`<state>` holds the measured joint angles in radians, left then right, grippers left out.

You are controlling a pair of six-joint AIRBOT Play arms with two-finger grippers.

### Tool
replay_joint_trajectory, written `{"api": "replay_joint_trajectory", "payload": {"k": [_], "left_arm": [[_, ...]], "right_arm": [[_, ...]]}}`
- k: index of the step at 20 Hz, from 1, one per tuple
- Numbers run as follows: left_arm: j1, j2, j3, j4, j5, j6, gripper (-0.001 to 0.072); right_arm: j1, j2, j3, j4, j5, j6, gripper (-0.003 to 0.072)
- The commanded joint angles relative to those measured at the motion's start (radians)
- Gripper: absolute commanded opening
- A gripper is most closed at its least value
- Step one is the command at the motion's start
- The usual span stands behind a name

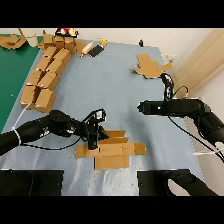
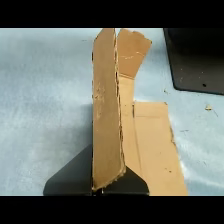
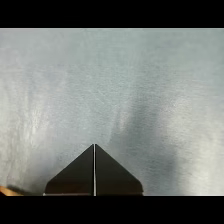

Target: Fold the box.

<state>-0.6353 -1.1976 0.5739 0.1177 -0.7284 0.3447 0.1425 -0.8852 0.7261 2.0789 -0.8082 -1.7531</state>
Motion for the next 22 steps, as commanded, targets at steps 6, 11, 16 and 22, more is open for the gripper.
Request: {"api": "replay_joint_trajectory", "payload": {"k": [6,11,16,22], "left_arm": [[-0.019,0.008,-0.048,-0.003,0.070,0.034,0.0012],[-0.019,0.009,-0.006,-0.005,0.072,0.042,0.0013],[-0.019,0.009,-0.005,-0.005,0.055,0.040,0.0013],[-0.020,0.009,-0.005,-0.001,0.039,0.040,0.0014]], "right_arm": [[0.040,-0.030,-0.003,0.005,0.032,-0.001,0.0013],[0.040,-0.030,-0.003,0.030,-0.065,-0.001,0.0013],[0.040,-0.030,-0.003,0.030,-0.113,-0.001,0.0013],[0.040,-0.030,-0.003,0.031,-0.111,-0.001,0.0020]]}}
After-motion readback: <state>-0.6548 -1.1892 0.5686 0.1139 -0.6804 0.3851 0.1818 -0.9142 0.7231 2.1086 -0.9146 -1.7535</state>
